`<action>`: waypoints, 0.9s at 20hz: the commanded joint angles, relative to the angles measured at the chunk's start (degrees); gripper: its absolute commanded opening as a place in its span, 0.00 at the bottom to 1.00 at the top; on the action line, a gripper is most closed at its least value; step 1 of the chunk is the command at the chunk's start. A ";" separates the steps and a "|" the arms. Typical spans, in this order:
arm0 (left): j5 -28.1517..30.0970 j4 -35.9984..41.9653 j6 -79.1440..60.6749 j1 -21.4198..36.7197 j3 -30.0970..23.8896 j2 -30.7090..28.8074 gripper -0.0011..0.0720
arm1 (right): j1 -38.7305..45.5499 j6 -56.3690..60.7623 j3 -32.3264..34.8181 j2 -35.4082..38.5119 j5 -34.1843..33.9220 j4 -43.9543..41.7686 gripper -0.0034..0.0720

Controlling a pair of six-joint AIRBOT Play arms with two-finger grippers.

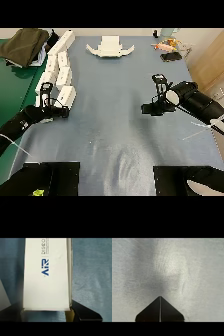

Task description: Fold the box.

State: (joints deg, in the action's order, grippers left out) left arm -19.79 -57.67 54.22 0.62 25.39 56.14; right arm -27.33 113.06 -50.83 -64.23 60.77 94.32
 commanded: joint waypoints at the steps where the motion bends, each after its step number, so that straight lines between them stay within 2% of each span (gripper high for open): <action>1: 3.13 -0.87 2.29 1.97 0.20 2.71 0.74 | 0.00 -0.02 -0.04 -0.02 -1.64 -0.02 0.05; 5: 7.21 -0.85 2.43 1.95 2.67 6.69 0.74 | 0.00 -0.13 -0.04 -0.04 -1.95 -0.02 0.05; 12: 7.43 -0.92 1.46 0.57 12.66 15.52 0.74 | 0.00 -0.13 -0.04 -0.04 -2.91 -0.02 0.05; 18: 8.39 -0.90 0.68 0.07 18.86 21.84 0.74 | 0.00 -0.15 -0.04 -0.04 -2.97 -0.02 0.05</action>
State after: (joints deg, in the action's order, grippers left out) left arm -11.92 -58.50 55.22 0.89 41.47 75.09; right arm -27.33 112.95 -50.83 -64.25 57.98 94.32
